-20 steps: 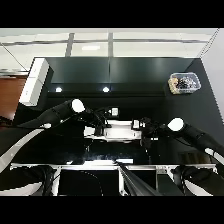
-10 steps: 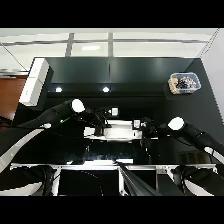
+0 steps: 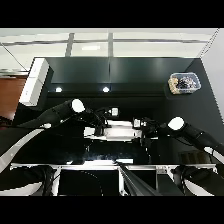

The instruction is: Fold the box and place the chain.

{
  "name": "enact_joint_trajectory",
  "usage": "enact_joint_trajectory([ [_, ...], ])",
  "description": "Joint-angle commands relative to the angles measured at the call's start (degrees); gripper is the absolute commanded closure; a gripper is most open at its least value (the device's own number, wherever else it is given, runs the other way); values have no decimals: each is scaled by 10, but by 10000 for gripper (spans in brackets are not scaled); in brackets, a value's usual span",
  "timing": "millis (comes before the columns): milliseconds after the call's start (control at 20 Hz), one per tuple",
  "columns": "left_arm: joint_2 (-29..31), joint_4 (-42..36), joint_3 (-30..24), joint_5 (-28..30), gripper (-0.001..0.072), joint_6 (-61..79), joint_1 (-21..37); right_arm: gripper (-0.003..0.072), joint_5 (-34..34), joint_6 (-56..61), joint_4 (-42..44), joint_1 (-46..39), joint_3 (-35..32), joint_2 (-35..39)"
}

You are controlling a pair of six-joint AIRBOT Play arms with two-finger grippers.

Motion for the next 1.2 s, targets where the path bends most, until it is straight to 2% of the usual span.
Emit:
enact_joint_trajectory([
  [0, 2, 0, 0, -4, 665, 0, 0, 279, 3, 0, -1, 0, 0, 0],
  [100, 17, 4, 0, -3, 367, -11, 0, 279, 3, 0, -1, 0, 0, 0],
  [150, 31, 14, 0, -3, 285, -36, 2, 279, 3, 0, -1, 0, 0, 0],
  [250, 65, 63, 0, -24, 281, -100, 9, 279, 12, 0, -1, 0, 0, 0],
  [450, 154, 183, 0, -116, 282, -278, 31, 279, 11, 0, -2, 0, 0, 0],
  [550, 188, 208, 0, -175, 290, -377, 42, 279, 11, 0, -1, 0, 0, 0],
  [600, 199, 208, 0, -201, 387, -428, 44, 279, 11, 0, -1, 0, 0, 0],
  [650, 203, 206, 0, -221, 642, -484, 44, 279, 11, 0, -1, 1, 0, 0],
  [700, 202, 184, -2, -240, 683, -525, 43, 279, 11, 0, -1, 1, 0, 0],
  [750, 202, 133, -10, -241, 683, -538, 43, 279, 11, 0, -1, 0, 0, 0],
  [850, 201, 5, -44, -203, 682, -534, 43, 279, 11, 0, -1, 1, 0, 0],
  [950, 201, -141, -90, -127, 683, -487, 43, 279, 11, 0, -1, 1, 0, 0],
  [1050, 201, -270, -132, -8, 683, -390, 43, 279, 11, 0, -1, 1, 0, 0],
  [1150, 195, -349, -158, 153, 683, -308, 43, 279, 11, 0, -2, 2, 0, 0],
])
